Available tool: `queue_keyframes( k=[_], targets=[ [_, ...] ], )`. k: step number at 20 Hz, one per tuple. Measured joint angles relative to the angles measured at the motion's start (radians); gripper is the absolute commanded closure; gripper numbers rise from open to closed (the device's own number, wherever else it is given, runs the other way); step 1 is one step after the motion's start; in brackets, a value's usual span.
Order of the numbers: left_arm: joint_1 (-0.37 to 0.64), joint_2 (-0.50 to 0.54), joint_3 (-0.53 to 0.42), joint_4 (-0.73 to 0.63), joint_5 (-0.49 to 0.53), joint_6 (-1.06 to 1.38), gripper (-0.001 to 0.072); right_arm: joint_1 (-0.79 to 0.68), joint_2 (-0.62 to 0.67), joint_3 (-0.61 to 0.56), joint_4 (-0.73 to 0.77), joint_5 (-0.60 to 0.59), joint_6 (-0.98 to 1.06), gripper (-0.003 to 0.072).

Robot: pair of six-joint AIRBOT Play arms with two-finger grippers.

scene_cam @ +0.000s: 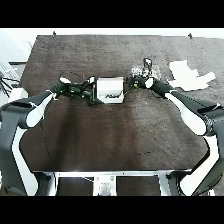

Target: Fold the box and place the chain.

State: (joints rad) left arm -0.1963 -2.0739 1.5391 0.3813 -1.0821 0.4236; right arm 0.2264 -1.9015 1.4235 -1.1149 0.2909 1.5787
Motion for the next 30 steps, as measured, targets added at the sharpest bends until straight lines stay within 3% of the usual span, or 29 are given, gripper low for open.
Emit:
queue_keyframes(
  k=[4, 10, 14, 21, 30],
  targets=[
    [0.000, 0.000, 0.000, 0.000, -0.004, 0.000, 0.0360, 0.026, 0.140, 0.004, 0.000, 0.022, -0.065, 0.0683],
    [0.000, 0.000, 0.000, 0.000, -0.005, 0.000, 0.0360, 0.095, 0.470, -0.010, -0.210, 0.164, -0.043, 0.0682],
    [0.000, 0.000, 0.000, 0.000, -0.003, 0.000, 0.0360, 0.164, 0.584, -0.011, -0.307, 0.260, -0.016, 0.0682],
    [0.000, 0.000, 0.000, 0.000, -0.002, 0.000, 0.0360, 0.284, 0.646, -0.012, -0.361, 0.357, 0.031, 0.0683],
    [-0.001, 0.000, 0.000, 0.000, 0.000, 0.000, 0.0359, 0.354, 0.652, -0.085, -0.371, 0.380, 0.149, 0.0682]
  ],
)
